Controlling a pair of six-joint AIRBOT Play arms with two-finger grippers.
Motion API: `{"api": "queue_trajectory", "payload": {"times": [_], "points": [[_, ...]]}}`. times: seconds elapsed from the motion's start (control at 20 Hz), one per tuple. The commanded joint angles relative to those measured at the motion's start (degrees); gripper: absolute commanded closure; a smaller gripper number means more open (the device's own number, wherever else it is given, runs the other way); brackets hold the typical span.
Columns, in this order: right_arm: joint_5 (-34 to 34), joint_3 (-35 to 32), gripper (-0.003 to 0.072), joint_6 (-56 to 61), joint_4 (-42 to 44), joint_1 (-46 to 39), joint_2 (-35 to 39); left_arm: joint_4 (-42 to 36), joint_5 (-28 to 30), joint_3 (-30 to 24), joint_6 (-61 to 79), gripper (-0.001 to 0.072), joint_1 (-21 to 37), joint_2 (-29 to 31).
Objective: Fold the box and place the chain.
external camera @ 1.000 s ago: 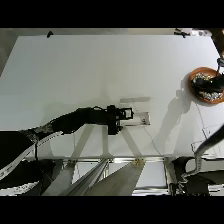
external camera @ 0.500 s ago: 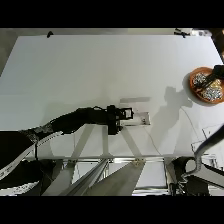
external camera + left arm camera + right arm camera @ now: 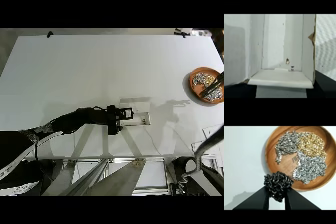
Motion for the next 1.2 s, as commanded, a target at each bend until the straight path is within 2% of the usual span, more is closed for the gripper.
{"api": "queue_trajectory", "payload": {"times": [0.0, 0.15, 0.3, 0.5, 0.8, 1.0, 1.15], "points": [[7.65, 0.04, 0.0674, -3.74, 8.52, 0.02, 5.70, 0.00, 0.02, -0.02, 0.02, 0.0576, 0.00, 0.04], [13.62, 0.00, 0.0674, -4.92, 13.55, 0.02, 9.01, 0.00, 0.00, -0.02, 0.02, 0.0576, 0.00, 0.04], [19.15, -0.09, 0.0674, -4.96, 14.34, 0.02, 11.56, 0.00, 0.02, -0.02, 0.02, 0.0576, 0.00, 0.04], [20.92, -3.26, 0.0674, -5.53, 23.87, 0.02, 17.05, 0.00, 0.02, -0.02, 0.02, 0.0576, 0.00, 0.04], [21.05, -15.91, 0.0674, -6.34, 30.10, 0.02, 27.71, 0.00, 0.02, -0.02, 0.02, 0.0576, 0.00, 0.04], [20.63, -25.18, 0.0674, -8.07, 37.44, 0.02, 31.19, 0.00, 0.00, -0.02, 0.02, 0.0576, 0.00, 0.04], [20.22, -28.15, 0.0674, -8.90, 41.40, 1.03, 32.37, 0.00, 0.00, -0.02, 0.02, 0.0576, 0.00, 0.04]]}}
